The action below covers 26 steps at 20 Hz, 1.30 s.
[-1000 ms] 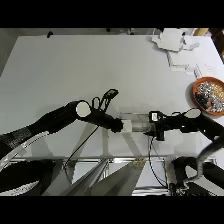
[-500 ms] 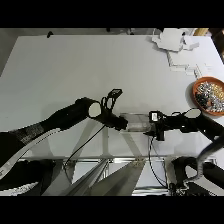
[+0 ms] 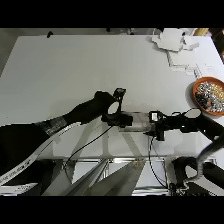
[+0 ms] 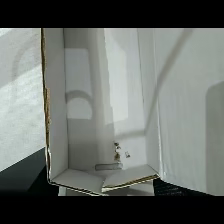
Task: Fold the box and place the chain.
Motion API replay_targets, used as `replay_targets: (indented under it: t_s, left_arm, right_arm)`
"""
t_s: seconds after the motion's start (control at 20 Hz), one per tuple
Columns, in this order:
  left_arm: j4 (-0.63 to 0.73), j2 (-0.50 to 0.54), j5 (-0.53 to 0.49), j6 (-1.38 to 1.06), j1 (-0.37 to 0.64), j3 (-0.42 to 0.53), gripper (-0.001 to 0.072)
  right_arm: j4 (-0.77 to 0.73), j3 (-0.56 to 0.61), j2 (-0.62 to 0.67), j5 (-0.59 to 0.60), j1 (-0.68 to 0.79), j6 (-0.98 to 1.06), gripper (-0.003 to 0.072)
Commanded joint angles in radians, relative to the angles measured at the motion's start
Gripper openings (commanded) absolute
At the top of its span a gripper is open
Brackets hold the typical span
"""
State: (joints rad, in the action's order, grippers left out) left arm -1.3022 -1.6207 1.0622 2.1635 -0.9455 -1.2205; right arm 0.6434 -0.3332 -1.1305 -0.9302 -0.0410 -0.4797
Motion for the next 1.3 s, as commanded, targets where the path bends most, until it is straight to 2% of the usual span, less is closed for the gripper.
replay_targets:
  t_s: [0.0, 0.5, 0.7, 0.75, 0.9, 1.0, 1.15, 1.2, 1.25]
  left_arm:
    - [-0.053, -0.043, 0.073, 0.151, -0.025, -0.058, 0.0289]
    - [-0.06, -0.081, 0.077, 0.179, -0.051, -0.071, 0.0287]
    - [-0.061, -0.093, 0.074, 0.179, -0.058, -0.072, 0.0265]
    - [-0.061, -0.093, 0.071, 0.179, -0.058, -0.072, 0.0238]
    - [-0.061, -0.093, 0.071, 0.183, -0.058, -0.072, 0.0076]
    - [-0.071, -0.093, 0.071, 0.209, -0.058, -0.072, 0.0009]
    - [-0.079, -0.093, 0.072, 0.22, -0.058, -0.072, 0.001]
    - [-0.079, -0.093, 0.072, 0.22, -0.058, -0.072, 0.0036]
    - [-0.079, -0.092, 0.073, 0.22, -0.058, -0.072, 0.0133]
  right_arm:
    - [0.0, 0.0, 0.0, 0.0, 0.0, 0.0, 0.0435]
    - [0.0, 0.0, 0.0, 0.0, 0.0, 0.0, 0.0435]
    - [0.0, 0.0, 0.0, -0.001, 0.0, 0.0, 0.0435]
    - [0.0, 0.0, 0.0, -0.001, 0.0, 0.0, 0.0435]
    - [0.0, 0.0, 0.0, 0.0, 0.0, 0.0, 0.0435]
    - [0.0, 0.0, 0.0, -0.001, 0.0, 0.0, 0.0435]
    - [0.0, 0.0, 0.0, 0.0, 0.0, 0.0, 0.0435]
    - [0.0, 0.0, 0.0, 0.0, 0.0, 0.0, 0.0435]
    - [0.0, 0.0, 0.0, 0.0, 0.0, 0.0, 0.0435]
